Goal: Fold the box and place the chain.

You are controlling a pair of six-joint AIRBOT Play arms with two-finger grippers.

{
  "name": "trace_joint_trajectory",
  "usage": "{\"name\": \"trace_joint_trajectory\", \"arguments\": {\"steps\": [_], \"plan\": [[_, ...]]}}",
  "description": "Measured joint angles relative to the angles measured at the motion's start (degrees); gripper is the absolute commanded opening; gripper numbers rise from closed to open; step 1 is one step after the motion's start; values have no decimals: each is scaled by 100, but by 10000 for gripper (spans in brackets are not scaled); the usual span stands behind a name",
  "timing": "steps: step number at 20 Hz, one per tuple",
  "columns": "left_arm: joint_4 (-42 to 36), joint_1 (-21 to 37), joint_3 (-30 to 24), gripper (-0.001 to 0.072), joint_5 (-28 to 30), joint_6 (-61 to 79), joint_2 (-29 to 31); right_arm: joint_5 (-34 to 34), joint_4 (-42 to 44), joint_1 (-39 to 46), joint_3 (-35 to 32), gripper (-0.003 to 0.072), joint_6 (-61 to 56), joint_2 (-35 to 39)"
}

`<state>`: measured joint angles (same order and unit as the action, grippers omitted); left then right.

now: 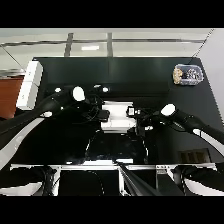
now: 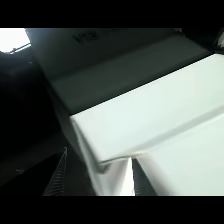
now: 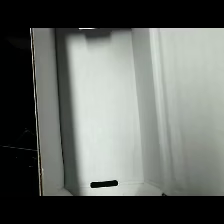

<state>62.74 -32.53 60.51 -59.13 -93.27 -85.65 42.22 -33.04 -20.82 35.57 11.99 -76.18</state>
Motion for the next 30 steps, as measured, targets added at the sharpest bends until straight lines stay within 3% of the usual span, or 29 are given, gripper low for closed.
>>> {"name": "trace_joint_trajectory", "arguments": {"steps": [7, 9, 30], "plan": [[1617, -811, 199, 467, -42, -2179, 0, 0, -2, 0, 0, 237, 0, 0], [1893, -911, 212, 400, -59, -2643, -2, 0, 0, 0, 0, 237, -2, 0], [2638, -1250, 402, 400, -149, -4039, -227, 4, -4, 0, 0, 238, 0, 0]]}}
